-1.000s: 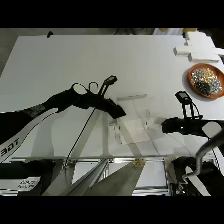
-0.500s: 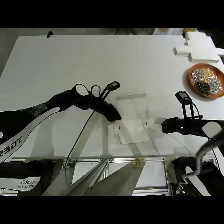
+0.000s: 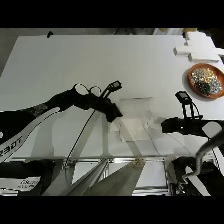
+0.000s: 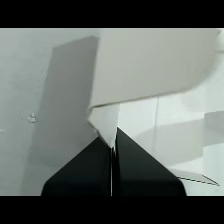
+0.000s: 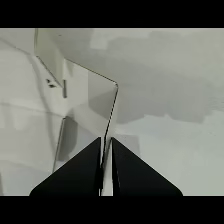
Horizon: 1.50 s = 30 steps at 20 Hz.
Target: Fold the box and place the chain.
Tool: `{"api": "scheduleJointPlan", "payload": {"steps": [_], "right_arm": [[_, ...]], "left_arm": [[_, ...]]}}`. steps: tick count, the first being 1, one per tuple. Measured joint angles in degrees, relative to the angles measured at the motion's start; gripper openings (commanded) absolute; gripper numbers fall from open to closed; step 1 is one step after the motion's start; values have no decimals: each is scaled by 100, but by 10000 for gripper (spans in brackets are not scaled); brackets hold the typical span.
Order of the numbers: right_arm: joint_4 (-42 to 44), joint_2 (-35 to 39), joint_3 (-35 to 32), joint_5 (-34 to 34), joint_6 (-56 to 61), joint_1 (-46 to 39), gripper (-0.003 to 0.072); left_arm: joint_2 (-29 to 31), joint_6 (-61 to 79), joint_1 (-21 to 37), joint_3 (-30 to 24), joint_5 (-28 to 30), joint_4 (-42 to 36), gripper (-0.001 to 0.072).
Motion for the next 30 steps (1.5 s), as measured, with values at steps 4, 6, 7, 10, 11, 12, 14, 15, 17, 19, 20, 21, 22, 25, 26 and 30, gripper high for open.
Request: {"api": "scheduleJointPlan", "payload": {"steps": [4,6,7,10,11,12,14,15,17,19,20,21,22,25,26,30], "right_arm": [[120,59,299,181,-7,0,325],[149,98,625,404,-7,0,325],[162,125,824,540,-9,0,325],[175,251,1362,887,-11,0,325],[177,319,1502,964,-13,0,324],[179,398,1600,1016,-13,0,324],[181,560,1731,1123,-13,0,324],[184,619,1768,1176,-13,0,324],[184,697,1816,1274,-13,0,324],[184,739,1840,1355,-13,0,323],[186,752,1847,1362,-13,0,323],[186,761,1851,1377,-13,0,323],[186,767,1858,1373,-13,0,323],[186,778,1862,1344,-13,0,323],[184,778,1862,1344,-15,0,323],[184,778,1862,1329,-22,0,323]], "left_arm": [[240,444,0,0,122,11,-1],[505,525,0,0,168,203,-3],[654,518,0,0,155,326,-4],[1121,315,-28,-57,-50,839,-4],[1268,262,-61,-103,-94,1016,-4],[1381,267,-96,-157,-120,1147,-4],[1526,446,-160,-315,-105,1211,-4],[1561,625,-175,-442,-66,1099,-3],[1589,1082,-201,-745,229,765,-2],[1604,1617,-214,-1040,640,461,1],[1602,1814,-216,-1134,776,407,2],[1580,1982,-219,-1207,909,389,2],[1552,2096,-221,-1259,1005,407,2],[1401,2308,-232,-1340,1222,573,3],[1349,2345,-236,-1355,1285,590,4],[1211,2437,-238,-1379,1355,529,4]]}}
